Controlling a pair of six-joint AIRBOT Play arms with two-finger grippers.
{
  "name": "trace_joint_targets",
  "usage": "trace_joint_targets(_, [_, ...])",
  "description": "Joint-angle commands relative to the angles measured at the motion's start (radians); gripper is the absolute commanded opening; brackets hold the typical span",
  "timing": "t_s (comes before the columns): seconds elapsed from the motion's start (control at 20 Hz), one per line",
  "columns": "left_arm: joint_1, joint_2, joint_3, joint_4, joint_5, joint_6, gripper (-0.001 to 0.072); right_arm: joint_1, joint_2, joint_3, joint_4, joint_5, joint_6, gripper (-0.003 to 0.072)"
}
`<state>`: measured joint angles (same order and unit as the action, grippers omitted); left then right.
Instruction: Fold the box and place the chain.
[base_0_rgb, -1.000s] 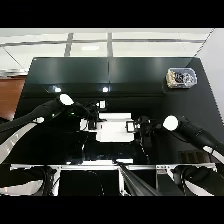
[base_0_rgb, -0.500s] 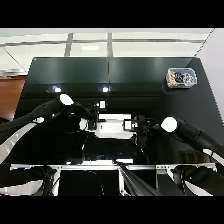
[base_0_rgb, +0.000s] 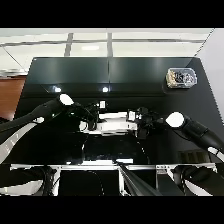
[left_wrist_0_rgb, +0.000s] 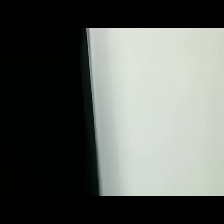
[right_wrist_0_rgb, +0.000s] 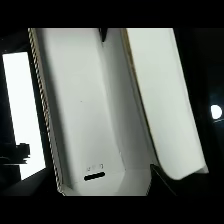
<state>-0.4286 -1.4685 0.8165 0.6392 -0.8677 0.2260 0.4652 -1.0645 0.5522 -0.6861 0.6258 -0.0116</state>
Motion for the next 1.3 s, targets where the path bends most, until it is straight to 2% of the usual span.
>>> trace_joint_targets(0.0, [-0.001,0.0,0.0,0.0,-0.001,0.002,0.0024,-0.03,0.001,0.018,0.016,-0.01,-0.009,0.0673])
trace_joint_targets(0.3, [0.0,0.0,0.0,0.0,-0.006,0.002,0.0023,-0.061,0.001,0.035,0.018,0.041,-0.01,0.0674])
trace_joint_targets(0.5, [0.0,0.0,0.012,0.0,-0.008,0.002,0.0024,-0.058,-0.028,0.035,0.071,0.147,-0.039,0.0674])
trace_joint_targets(0.7, [-0.001,0.0,0.038,0.0,-0.008,0.001,0.0023,-0.058,-0.103,0.035,0.181,0.148,-0.204,0.0674])
trace_joint_targets(0.95, [-0.001,-0.001,0.037,0.001,-0.029,-0.043,0.0023,-0.061,-0.187,0.035,0.176,0.095,-0.291,0.0673])
trace_joint_targets(1.25, [-0.001,-0.003,0.037,0.008,-0.035,-0.055,0.0023,-0.121,-0.203,0.035,0.179,0.139,-0.334,0.0673])
